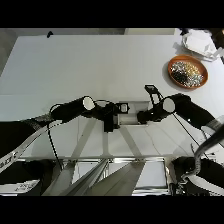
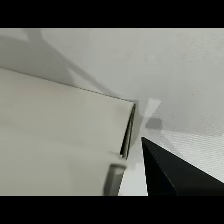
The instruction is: Fold the box and place the chain.
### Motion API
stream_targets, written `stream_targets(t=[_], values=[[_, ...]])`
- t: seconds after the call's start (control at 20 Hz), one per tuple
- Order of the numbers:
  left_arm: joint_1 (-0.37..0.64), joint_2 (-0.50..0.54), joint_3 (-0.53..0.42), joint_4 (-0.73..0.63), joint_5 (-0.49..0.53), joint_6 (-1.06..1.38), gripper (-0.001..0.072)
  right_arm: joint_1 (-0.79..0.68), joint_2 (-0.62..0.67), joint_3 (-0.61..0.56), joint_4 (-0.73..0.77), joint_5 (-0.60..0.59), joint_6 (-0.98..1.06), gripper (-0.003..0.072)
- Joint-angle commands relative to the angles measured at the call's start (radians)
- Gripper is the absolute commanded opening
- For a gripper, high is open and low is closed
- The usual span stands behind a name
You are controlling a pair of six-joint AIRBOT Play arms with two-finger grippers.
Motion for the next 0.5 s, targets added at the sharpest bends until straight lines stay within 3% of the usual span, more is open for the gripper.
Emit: stream_targets(t=[0.0,0.2,0.25,0.35,0.45], values=[[0.001,0.001,0.000,0.000,0.000,0.000,0.0344,0.024,-0.040,0.011,-0.067,0.034,0.085,0.0458],[0.001,0.001,0.000,0.000,0.000,0.000,0.0344,0.024,-0.041,0.011,-0.092,0.029,0.130,0.0359],[0.001,0.001,0.000,0.000,0.000,0.000,0.0344,0.024,-0.041,0.011,-0.091,0.022,0.130,0.0288],[0.001,0.001,0.000,0.000,0.000,0.000,0.0344,0.026,-0.042,0.011,-0.091,0.017,0.133,0.0247],[0.001,0.001,0.000,0.000,0.000,0.000,0.0344,0.028,-0.042,0.011,-0.091,0.018,0.133,0.0149]])
